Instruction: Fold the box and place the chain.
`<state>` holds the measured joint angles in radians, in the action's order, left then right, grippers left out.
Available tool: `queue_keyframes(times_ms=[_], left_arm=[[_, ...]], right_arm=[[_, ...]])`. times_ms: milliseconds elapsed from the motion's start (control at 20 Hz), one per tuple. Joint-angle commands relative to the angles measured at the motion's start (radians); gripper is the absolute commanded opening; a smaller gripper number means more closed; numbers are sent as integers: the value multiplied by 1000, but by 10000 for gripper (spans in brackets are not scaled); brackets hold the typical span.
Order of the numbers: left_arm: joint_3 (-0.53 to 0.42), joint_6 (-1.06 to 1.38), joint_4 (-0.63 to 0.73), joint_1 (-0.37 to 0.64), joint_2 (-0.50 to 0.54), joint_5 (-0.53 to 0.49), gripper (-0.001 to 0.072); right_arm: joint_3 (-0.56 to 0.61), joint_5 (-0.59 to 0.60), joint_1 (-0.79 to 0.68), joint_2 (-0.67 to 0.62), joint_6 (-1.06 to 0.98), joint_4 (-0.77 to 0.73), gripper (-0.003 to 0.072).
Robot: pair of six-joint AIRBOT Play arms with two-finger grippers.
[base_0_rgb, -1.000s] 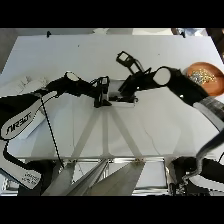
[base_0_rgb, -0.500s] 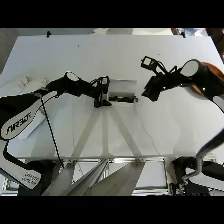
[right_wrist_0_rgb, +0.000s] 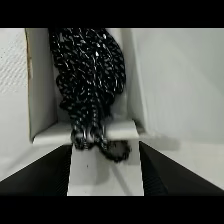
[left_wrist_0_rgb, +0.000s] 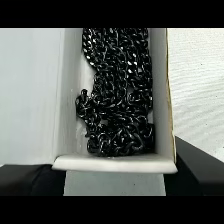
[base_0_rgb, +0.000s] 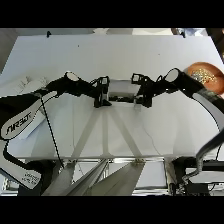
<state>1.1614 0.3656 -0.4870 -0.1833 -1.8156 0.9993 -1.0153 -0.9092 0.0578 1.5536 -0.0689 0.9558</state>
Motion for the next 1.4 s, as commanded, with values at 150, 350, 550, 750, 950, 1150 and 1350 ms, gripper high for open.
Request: queue_keyframes(times_ms=[150,350,550,750,950,1150,1350], left_arm=[[0,0,0,1,1,0,500],[0,0,0,1,1,0,500],[0,0,0,1,1,0,500],[0,0,0,1,1,0,500],[0,0,0,1,1,0,500],[0,0,0,1,1,0,500],[0,0,0,1,1,0,500]], right_arm=[[1,107,34,58,39,14,134],[1,98,34,33,-103,168,15],[0,78,34,-63,-171,243,15],[0,79,35,-187,-214,256,15],[0,39,41,-280,-257,131,13],[0,43,140,-290,-257,98,13],[0,203,205,-260,-421,95,142]])
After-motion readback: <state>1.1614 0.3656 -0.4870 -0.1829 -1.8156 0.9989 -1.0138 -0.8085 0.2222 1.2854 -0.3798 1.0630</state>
